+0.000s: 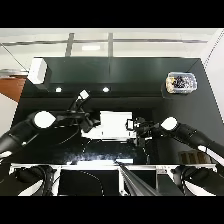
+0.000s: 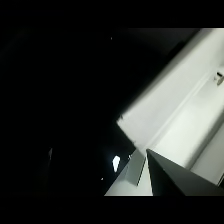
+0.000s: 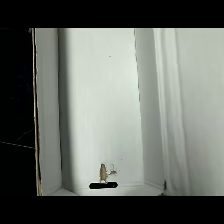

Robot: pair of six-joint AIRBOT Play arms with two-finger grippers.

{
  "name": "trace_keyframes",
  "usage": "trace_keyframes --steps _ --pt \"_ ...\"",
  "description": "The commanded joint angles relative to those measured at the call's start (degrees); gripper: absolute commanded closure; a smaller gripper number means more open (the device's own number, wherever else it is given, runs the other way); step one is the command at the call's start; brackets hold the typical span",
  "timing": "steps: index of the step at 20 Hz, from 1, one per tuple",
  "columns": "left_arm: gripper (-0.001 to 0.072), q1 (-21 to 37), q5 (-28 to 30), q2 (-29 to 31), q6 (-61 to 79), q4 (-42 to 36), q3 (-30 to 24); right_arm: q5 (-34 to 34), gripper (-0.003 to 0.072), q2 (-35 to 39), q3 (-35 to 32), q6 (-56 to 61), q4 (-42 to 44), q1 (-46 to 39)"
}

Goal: Fold the box and place the chain.

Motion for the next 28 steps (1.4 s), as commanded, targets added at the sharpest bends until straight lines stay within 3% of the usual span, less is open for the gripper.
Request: trace_keyframes --steps 1,3,6,14,19,20,21,23,25,27,28 --pt "0.0001 5.3 -14.4 3.9 0.9 11.8 0.0 0.0 0.0157 0.0 0.0 0.0 0.0 0.0" --pt "0.0008 5.2 -18.2 3.7 11.0 11.5 -0.9 0.0 0.0157 0.0 0.0 0.0 0.0 0.0" --pt "0.0009 2.1 -16.7 3.5 28.4 6.0 -3.7 0.0 0.0158 0.0 0.0 0.0 0.0 0.0" --pt "0.0008 -4.8 0.1 -3.4 28.9 -0.4 -5.9 0.0 0.0157 0.0 0.0 0.0 0.0 0.0" --pt "0.0029 -7.3 -0.9 -6.3 28.8 -2.1 -5.4 0.0 0.0157 0.0 0.0 0.0 0.0 0.0" --pt "0.0115 -7.6 -0.9 -6.3 28.8 -2.1 -5.3 0.0 0.0157 0.0 0.0 0.0 0.0 0.0" --pt "0.0154 -7.7 -0.7 -6.3 28.8 -2.1 -5.2 0.0 0.0157 0.0 0.0 0.0 0.0 0.0" --pt "0.0157 -7.7 -0.8 -6.3 28.8 -2.1 -5.2 0.0 0.0157 0.0 0.0 0.0 0.0 0.0" --pt "0.0239 -7.7 -0.7 -6.3 28.8 -2.1 -5.2 0.0 0.0157 0.0 0.0 0.0 0.0 0.0" --pt "0.0252 -7.7 -0.7 -6.3 28.8 -2.5 -5.2 0.0 0.0157 0.0 0.0 0.0 0.0 0.0" --pt "0.0303 -7.7 -0.5 -6.3 28.8 -3.2 -5.2 0.0 0.0157 0.0 0.0 0.0 0.0 0.0"
